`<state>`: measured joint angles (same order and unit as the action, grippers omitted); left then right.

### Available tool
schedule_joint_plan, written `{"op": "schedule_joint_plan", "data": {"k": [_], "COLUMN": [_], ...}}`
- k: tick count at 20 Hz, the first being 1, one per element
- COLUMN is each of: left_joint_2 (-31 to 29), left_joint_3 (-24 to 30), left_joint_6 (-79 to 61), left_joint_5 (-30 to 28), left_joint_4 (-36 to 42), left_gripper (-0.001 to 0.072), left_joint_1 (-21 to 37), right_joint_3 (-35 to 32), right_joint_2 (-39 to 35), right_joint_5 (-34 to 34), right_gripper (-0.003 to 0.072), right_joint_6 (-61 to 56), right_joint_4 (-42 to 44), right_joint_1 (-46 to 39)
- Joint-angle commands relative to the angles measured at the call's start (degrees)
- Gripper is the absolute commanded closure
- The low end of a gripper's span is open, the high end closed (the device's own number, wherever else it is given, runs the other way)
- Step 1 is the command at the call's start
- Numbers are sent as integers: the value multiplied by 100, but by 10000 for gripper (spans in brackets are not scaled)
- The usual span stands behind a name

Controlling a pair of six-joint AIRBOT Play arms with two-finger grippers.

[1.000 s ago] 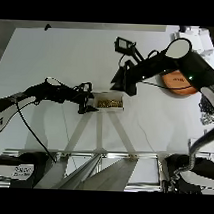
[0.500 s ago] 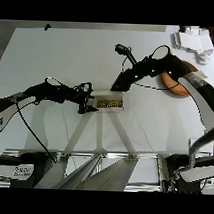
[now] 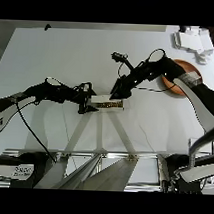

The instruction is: Fold the box and place the chain.

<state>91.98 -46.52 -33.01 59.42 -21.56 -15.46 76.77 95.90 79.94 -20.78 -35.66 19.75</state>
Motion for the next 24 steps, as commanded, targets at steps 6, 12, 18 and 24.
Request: {"op": "schedule_joint_plan", "data": {"k": [6,12,18,24], "left_joint_2": [-4,-4,-4,-4], "left_joint_3": [-4,-4,-4,-4], "left_joint_6": [0,0,0,0], "left_joint_5": [-4,-2,-2,-2], "left_joint_4": [-2,0,0,0], "left_gripper": [394,394,394,394], "left_joint_1": [0,0,0,0], "right_joint_3": [-636,-1231,-1862,-2400], "right_joint_2": [-529,-1104,-1471,-1471], "right_joint_5": [-1152,-2048,-2304,-2859], "right_gripper": [282,321,390,387], "right_joint_6": [833,1541,1683,1681], "right_joint_4": [-758,-765,-686,-588], "right_joint_1": [245,245,245,293]}}
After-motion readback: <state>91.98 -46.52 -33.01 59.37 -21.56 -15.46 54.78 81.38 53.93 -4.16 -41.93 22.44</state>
